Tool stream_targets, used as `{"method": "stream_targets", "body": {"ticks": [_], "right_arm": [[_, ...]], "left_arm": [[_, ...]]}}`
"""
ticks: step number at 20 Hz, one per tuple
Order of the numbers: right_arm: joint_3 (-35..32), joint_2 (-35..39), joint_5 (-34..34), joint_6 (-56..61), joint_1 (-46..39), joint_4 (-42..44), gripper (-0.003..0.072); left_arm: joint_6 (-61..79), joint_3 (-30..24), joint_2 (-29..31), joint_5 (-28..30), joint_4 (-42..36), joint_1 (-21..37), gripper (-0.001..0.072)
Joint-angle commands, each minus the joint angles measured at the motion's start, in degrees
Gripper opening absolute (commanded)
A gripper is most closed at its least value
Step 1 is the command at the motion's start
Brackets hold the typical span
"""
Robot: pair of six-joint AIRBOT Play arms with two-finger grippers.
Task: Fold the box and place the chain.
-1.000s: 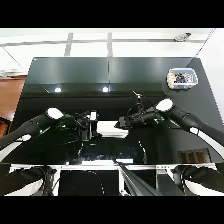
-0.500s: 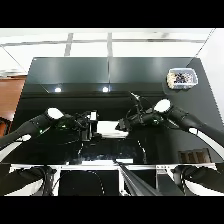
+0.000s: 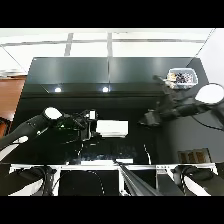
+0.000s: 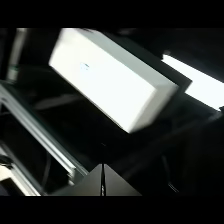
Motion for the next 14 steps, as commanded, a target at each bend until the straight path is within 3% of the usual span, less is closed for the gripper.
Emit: {"method": "stream_targets", "body": {"ticks": [1, 4, 6, 9, 14], "right_arm": [[0.4, 7.4, 8.2, 4.7, -6.5, -10.9, 0.0019], [0.4, 9.7, 6.5, 4.8, -8.2, -10.9, 0.0019], [0.3, 9.7, 3.2, 4.8, -8.2, -10.8, 0.0019], [0.3, 9.7, 1.1, 4.8, -8.2, -10.7, 0.0019], [0.3, 9.7, 1.3, 4.8, -8.2, -11.0, 0.0019]], "left_arm": [[-5.1, 0.1, 5.0, -0.4, 3.3, 0.0, 0.072], [-9.7, 2.9, 7.7, -4.9, 3.5, -1.9, 0.0717], [-12.7, 6.4, 6.9, -3.9, 3.5, -6.1, 0.0717], [-17.6, 12.3, 2.0, -2.4, 4.5, -10.7, 0.0717], [-25.2, 17.6, -6.6, -3.3, 6.9, -11.3, 0.0717]]}}
